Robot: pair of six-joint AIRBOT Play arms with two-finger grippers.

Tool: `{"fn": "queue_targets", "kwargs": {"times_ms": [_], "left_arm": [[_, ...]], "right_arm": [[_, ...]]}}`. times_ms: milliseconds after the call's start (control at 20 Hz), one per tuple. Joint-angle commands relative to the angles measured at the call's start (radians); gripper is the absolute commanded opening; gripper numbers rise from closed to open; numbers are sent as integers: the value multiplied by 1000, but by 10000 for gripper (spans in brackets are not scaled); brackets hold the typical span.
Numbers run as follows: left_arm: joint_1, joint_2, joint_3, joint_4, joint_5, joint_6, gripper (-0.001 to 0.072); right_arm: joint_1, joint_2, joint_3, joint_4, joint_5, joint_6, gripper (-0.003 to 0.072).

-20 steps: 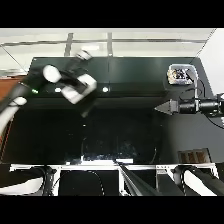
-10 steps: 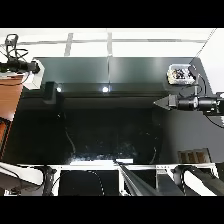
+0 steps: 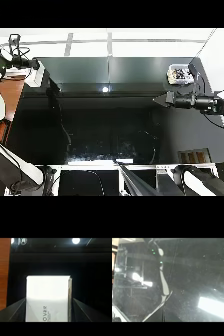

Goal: Fold the box and place the chain.

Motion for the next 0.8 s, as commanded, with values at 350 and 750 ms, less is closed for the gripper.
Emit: {"fn": "queue_targets", "kwargs": {"times_ms": [350,750], "left_arm": [[-34,451,-196,-141,-429,-269,27],[-331,1247,-1387,-260,131,-90,29]], "right_arm": [[79,0,0,-101,-74,0,14],[210,0,-50,-393,-337,6,14]]}}
